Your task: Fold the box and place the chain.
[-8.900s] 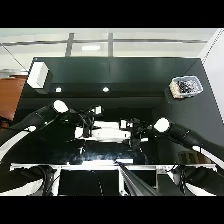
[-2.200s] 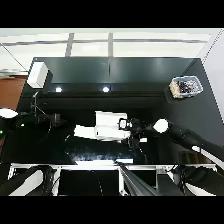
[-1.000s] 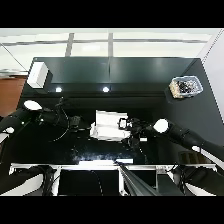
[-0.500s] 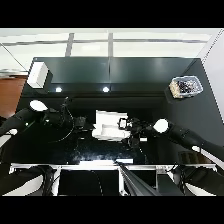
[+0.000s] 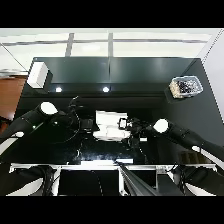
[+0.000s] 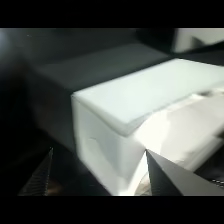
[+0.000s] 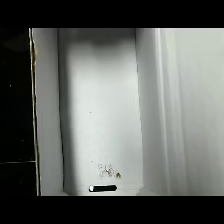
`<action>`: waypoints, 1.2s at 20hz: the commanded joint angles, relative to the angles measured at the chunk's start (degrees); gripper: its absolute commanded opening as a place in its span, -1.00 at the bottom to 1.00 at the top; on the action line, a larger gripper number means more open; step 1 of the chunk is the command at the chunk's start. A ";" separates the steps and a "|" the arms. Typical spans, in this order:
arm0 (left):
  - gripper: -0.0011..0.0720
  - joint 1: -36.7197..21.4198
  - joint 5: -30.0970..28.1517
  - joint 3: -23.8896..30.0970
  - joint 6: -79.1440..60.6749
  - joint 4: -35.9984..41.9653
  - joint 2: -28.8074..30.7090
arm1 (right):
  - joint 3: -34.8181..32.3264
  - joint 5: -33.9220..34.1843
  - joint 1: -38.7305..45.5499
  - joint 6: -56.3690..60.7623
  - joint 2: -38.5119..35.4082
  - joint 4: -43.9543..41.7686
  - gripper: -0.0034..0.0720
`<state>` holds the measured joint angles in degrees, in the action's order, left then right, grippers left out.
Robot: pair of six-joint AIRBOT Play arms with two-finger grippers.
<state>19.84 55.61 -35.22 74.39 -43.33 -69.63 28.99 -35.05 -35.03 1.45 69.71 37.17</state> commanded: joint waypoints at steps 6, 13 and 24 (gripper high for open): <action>0.92 7.85 -4.22 -2.86 12.26 -8.70 0.50 | 0.02 -0.02 0.02 0.02 0.00 -0.04 0.54; 0.50 21.38 -3.78 -9.55 40.44 -37.66 -0.70 | 0.02 0.61 0.02 0.02 0.00 -0.02 0.54; 0.12 26.38 -0.72 -12.85 53.37 -42.77 -5.68 | 0.02 0.66 0.02 0.02 0.00 -0.02 0.54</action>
